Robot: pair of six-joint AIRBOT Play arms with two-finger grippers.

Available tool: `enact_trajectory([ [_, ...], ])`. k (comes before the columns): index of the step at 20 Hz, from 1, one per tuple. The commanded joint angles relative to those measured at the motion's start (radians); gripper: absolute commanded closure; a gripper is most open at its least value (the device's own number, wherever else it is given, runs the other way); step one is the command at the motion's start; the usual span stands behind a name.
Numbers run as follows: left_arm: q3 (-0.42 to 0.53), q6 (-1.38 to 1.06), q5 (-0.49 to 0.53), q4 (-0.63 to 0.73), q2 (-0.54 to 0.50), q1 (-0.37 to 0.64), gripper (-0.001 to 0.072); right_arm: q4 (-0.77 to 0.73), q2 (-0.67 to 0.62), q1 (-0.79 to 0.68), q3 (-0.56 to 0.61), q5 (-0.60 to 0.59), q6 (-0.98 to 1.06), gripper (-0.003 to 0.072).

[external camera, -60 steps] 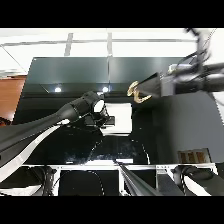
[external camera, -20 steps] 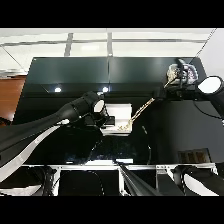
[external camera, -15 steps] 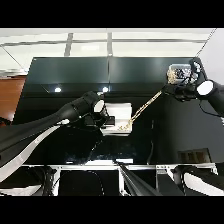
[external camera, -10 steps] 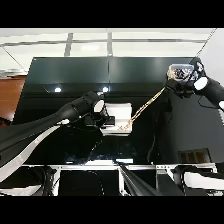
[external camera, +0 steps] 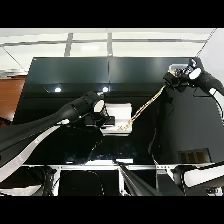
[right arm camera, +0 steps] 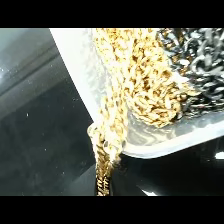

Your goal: Fold the box and place the chain.

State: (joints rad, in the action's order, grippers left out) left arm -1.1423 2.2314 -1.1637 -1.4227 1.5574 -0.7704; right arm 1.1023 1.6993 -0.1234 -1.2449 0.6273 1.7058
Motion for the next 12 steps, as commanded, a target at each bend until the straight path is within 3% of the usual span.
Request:
enact_trajectory([
  [1,-0.001,0.000,0.000,0.000,0.000,0.000,0.0680,-0.020,0.006,-0.001,-0.016,0.072,-0.037,0.0674],
  [4,-0.001,0.000,0.000,-0.001,0.000,0.000,0.0680,-0.020,-0.087,0.013,-0.015,0.191,-0.158,0.0674],
  [9,-0.001,0.000,0.000,0.000,0.000,0.000,0.0681,0.018,-0.421,0.064,0.040,0.343,-0.325,0.0674],
  [12,-0.001,0.000,0.000,0.000,0.000,0.000,0.0680,-0.069,-0.630,0.065,0.040,0.420,-0.381,0.0674],
])
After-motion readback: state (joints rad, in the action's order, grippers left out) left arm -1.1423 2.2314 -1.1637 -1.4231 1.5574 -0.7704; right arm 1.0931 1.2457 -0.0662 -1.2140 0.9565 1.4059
